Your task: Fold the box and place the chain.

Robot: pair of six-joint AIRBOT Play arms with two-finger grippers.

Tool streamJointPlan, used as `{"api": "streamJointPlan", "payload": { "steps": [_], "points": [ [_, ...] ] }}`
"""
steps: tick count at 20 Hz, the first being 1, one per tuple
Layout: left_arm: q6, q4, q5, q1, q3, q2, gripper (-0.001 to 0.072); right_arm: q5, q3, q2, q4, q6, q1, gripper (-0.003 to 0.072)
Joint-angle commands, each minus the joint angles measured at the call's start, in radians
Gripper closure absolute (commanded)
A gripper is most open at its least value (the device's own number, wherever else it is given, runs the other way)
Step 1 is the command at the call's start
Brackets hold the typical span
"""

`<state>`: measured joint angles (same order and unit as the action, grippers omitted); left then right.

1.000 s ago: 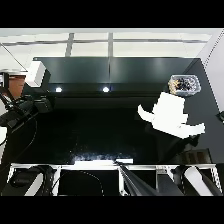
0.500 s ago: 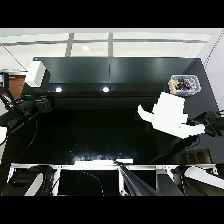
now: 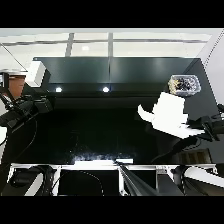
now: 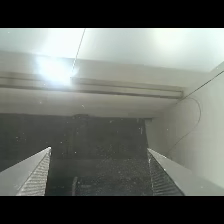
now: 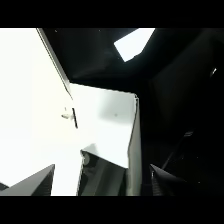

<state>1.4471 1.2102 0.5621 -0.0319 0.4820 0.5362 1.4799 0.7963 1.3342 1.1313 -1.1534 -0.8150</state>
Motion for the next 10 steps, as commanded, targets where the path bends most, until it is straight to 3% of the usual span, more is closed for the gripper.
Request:
{"api": "streamJointPlan", "payload": {
  "steps": [1,4,5,9,10],
  "points": [
    [0.000,0.000,-0.002,-0.001,0.001,0.000,0.0012,-0.034,-0.015,0.001,0.002,-0.003,0.001,0.0141],
    [0.000,0.000,-0.002,-0.001,0.001,0.000,0.0013,-0.041,-0.016,0.001,-0.005,0.006,0.001,0.0169],
    [0.000,0.000,-0.002,-0.001,0.001,0.000,0.0013,-0.050,-0.016,0.002,-0.009,0.017,0.001,0.0322],
    [0.000,0.000,-0.002,-0.001,0.001,0.001,0.0013,-0.059,-0.016,0.005,-0.111,0.087,0.001,0.0338],
    [0.000,0.000,-0.002,-0.001,0.001,0.001,0.0013,-0.058,-0.016,0.005,-0.122,0.101,0.001,0.0476]
  ]
}}
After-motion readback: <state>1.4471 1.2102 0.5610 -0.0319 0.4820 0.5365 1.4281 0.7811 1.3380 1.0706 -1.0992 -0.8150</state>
